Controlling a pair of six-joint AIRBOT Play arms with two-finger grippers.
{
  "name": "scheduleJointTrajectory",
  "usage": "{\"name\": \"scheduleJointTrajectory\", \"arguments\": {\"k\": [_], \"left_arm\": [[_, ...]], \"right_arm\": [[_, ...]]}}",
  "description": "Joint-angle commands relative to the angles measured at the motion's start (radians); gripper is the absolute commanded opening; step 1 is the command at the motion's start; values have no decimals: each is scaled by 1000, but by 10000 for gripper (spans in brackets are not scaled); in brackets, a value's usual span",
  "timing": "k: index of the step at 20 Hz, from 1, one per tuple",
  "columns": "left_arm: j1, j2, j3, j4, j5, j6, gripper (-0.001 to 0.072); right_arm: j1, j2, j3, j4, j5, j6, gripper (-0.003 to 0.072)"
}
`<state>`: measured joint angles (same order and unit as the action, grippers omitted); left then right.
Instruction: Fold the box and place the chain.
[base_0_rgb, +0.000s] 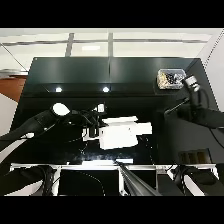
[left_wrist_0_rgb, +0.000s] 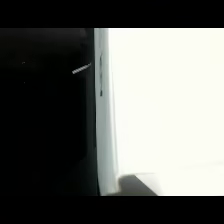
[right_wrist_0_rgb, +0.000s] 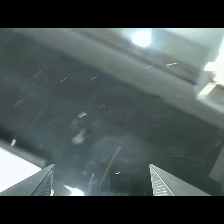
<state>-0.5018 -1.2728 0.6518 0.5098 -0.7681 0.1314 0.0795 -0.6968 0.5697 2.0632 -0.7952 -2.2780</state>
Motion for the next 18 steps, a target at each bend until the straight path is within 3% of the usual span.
{"name": "scheduleJointTrajectory", "arguments": {"k": [1, 6, 18], "left_arm": [[-3, -32, -10, 87, 29, 29, 33], [-3, -65, -10, 140, 27, 29, 33], [-3, -65, -9, 141, 23, 18, 34]], "right_arm": [[98, -21, -53, 24, -9, -129, 706], [236, -34, -150, 23, 55, -164, 706], [466, -122, -216, 36, 21, -520, 706]]}}
